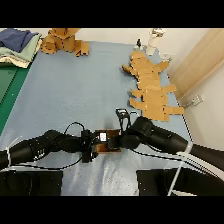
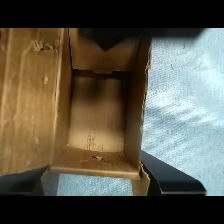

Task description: Fold the box.

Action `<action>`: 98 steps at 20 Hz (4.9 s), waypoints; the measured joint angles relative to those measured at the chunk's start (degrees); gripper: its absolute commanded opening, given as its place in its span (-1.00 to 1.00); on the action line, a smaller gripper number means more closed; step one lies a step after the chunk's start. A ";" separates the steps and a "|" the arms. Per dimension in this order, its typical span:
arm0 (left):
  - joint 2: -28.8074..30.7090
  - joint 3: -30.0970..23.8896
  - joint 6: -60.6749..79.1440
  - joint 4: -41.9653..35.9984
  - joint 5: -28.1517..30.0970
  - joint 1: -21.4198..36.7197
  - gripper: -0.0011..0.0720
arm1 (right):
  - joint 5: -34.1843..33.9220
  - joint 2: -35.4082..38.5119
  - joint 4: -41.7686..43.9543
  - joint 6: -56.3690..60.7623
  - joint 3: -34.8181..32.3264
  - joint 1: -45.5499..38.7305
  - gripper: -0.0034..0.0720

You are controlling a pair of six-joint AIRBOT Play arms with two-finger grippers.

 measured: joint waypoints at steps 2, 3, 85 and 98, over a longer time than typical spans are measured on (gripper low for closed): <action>0.00 0.00 0.00 0.00 0.00 0.00 0.44 | -1.97 -3.63 -1.05 2.86 2.78 1.14 0.10; 0.00 0.00 0.00 0.00 0.02 0.00 0.44 | -3.23 -5.51 -1.40 4.04 4.17 1.51 0.10; 0.00 -0.07 0.00 0.00 0.00 0.00 0.44 | 19.76 17.75 31.52 -109.18 -15.30 -7.19 0.67; 0.00 -0.04 0.00 0.00 0.00 0.00 0.44 | 21.99 19.10 20.79 -110.62 -15.50 -3.02 0.23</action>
